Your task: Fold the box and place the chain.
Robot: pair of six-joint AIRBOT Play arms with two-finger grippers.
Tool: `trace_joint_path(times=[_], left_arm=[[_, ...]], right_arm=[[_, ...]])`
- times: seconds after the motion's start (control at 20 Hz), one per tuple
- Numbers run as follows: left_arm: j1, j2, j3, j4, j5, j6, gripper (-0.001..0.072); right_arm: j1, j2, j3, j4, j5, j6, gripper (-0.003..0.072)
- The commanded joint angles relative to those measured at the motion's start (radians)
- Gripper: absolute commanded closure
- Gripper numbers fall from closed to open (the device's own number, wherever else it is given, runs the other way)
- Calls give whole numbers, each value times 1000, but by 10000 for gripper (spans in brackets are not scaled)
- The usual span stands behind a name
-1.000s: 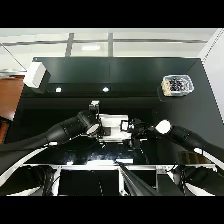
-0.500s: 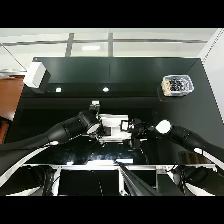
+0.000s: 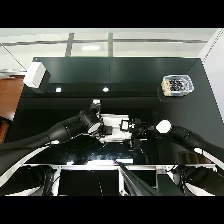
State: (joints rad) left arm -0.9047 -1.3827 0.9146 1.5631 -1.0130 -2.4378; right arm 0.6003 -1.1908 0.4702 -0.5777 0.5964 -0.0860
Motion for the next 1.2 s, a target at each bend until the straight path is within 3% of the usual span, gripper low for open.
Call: trace_joint_path(times=[0.0,0.1,0.45,0.55,0.65,0.7,0.9,0.95,1.0,1.15], left_arm=[[3,1,21,29,-40,2,459],[3,1,21,29,-40,2,336],[3,-21,21,29,-43,2,346],[3,-21,21,32,-38,2,501],[3,-21,21,33,-31,2,581],[3,-21,21,33,-31,4,677],[3,-20,21,34,-40,6,678],[3,-18,21,34,-46,6,678],[3,-16,21,34,-48,6,678],[3,-6,21,29,-49,6,678]], right_arm=[[0,0,0,0,1,0,148],[0,0,0,0,1,0,148],[0,0,0,0,1,0,147],[0,0,0,0,2,0,148],[0,0,0,0,2,0,147],[0,0,0,0,2,0,147],[0,0,0,-1,8,0,146],[0,2,0,-1,16,1,108],[0,11,0,1,25,3,-34],[0,71,3,-44,28,5,-34]])
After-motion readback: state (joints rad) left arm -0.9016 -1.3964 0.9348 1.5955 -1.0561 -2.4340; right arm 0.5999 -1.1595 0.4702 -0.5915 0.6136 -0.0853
